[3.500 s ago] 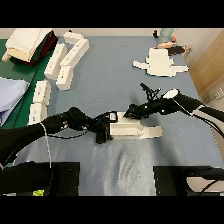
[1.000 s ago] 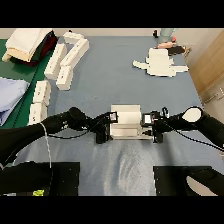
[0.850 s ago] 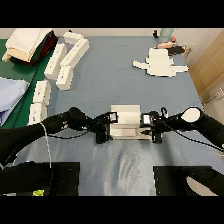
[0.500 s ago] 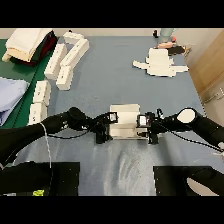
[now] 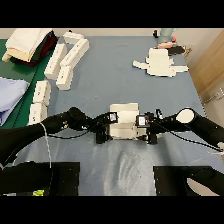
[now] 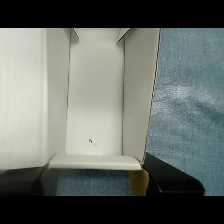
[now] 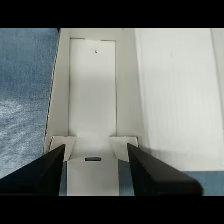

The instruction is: Fold the box.

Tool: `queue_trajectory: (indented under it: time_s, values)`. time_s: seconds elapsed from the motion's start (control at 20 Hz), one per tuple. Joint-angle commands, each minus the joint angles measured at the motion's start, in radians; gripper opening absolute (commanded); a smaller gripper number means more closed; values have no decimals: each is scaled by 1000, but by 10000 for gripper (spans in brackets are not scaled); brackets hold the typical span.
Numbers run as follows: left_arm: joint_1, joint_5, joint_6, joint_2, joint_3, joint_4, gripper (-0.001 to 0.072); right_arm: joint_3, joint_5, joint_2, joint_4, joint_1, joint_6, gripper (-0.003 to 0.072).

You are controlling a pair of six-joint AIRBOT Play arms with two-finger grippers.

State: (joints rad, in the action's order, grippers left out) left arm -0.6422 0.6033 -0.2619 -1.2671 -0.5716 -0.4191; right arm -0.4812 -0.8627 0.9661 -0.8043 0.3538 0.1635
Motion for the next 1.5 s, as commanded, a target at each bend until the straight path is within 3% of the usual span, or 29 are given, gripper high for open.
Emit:
queue_trajectory:
  time_s: [0.0,0.05,0.1,0.2,0.3,0.5,0.65,0.7,0.75,0.9,1.15,1.45]
  values:
    - [0,0,0,0,0,0,364,0,-1,-2,-23,1,-20,646]
    - [0,0,0,-1,0,0,364,0,0,-5,-48,2,-71,641]
    - [0,0,0,0,0,0,364,0,0,-13,-84,1,-143,538]
    - [0,0,0,-1,0,0,364,-4,4,-47,-197,1,-389,229]
    - [0,0,0,-1,0,0,364,-17,1,-92,-320,1,-672,4]
    - [0,0,0,0,0,0,364,-49,1,-209,-549,0,-1164,3]
    - [0,0,0,-1,0,0,364,-64,-49,-262,-989,-75,-1885,3]
    - [0,0,0,0,0,0,364,-63,-97,-256,-1013,-127,-2049,2]
    - [0,0,0,0,0,0,364,-60,-126,-241,-958,-182,-2090,2]
    - [0,0,0,0,0,0,364,-36,-130,-140,-667,-294,-1987,2]
    - [0,0,0,-1,0,0,364,-20,-145,63,-280,-302,-1683,2]
    - [0,0,0,-1,0,0,364,-24,-212,43,-21,-290,-1504,3]
